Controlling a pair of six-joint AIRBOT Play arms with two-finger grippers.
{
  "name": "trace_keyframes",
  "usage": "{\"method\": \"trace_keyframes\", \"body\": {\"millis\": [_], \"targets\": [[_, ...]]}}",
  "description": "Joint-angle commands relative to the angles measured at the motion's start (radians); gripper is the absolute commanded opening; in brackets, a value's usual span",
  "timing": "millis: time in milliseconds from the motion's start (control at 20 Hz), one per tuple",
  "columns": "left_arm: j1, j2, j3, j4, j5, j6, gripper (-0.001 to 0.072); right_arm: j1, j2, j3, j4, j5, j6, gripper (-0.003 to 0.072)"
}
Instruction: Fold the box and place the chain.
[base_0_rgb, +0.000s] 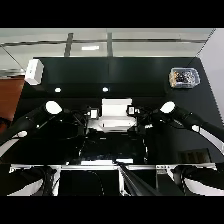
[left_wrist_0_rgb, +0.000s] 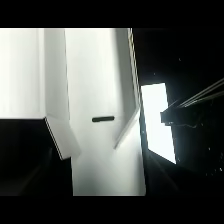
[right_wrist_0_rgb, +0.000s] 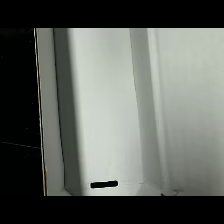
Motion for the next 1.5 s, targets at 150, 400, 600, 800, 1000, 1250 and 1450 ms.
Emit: {"method": "trace_keyframes", "body": {"millis": [150,400,600,800,1000,1250,1450], "targets": [[-0.018,-0.014,-0.001,-0.072,-0.010,0.025,0.0154,0.000,0.000,0.000,0.000,0.000,0.000,0.0168],[-0.018,-0.023,-0.001,-0.150,-0.009,0.024,0.0150,0.000,-0.001,0.000,0.000,0.000,0.000,0.0168],[-0.033,-0.072,0.000,-0.278,-0.008,0.025,0.0150,0.000,-0.001,0.000,0.000,0.000,0.000,0.0168],[-0.063,-0.094,0.000,-0.337,0.034,0.025,0.0151,0.000,0.000,0.000,0.000,0.000,0.000,0.0168],[-0.061,-0.094,0.000,-0.336,0.044,0.025,0.0149,0.000,-0.001,0.000,0.000,0.000,0.000,0.0168],[-0.065,-0.094,0.000,-0.336,0.045,0.023,0.0369,0.000,0.000,0.000,0.000,0.000,0.000,0.0168],[-0.065,-0.089,0.002,-0.267,0.034,0.019,0.0162,0.000,-0.001,0.000,0.000,0.000,0.000,0.0168]]}}
